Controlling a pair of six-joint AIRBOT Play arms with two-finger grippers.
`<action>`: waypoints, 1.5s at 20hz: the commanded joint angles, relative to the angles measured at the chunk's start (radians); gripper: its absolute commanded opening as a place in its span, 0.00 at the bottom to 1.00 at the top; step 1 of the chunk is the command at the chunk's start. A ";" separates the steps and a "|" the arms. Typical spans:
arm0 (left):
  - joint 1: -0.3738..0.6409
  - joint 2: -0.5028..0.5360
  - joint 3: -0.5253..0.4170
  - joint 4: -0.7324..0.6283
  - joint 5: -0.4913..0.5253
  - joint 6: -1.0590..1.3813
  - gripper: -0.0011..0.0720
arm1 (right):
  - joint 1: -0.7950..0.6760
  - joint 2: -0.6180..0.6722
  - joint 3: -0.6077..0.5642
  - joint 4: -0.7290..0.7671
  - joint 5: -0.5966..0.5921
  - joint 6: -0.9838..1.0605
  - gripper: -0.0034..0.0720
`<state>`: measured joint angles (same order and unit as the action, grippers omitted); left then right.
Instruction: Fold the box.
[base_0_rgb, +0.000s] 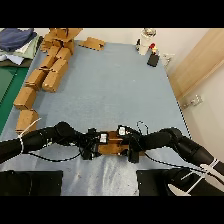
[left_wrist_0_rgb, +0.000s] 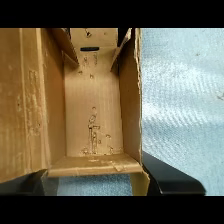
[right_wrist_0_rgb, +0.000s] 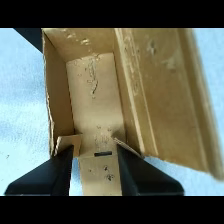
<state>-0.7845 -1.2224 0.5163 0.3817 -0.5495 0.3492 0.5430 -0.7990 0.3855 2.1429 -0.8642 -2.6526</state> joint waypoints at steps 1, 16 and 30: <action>0.000 0.000 0.000 0.000 0.000 0.002 0.72 | 0.001 -0.019 -0.001 0.001 0.000 0.000 0.65; 0.000 0.000 0.000 0.000 0.000 0.002 0.72 | 0.000 0.011 0.006 -0.150 -0.050 0.267 0.57; 0.000 0.000 0.000 0.000 0.000 0.002 0.72 | -0.122 0.188 -0.005 -0.550 -0.284 1.444 0.05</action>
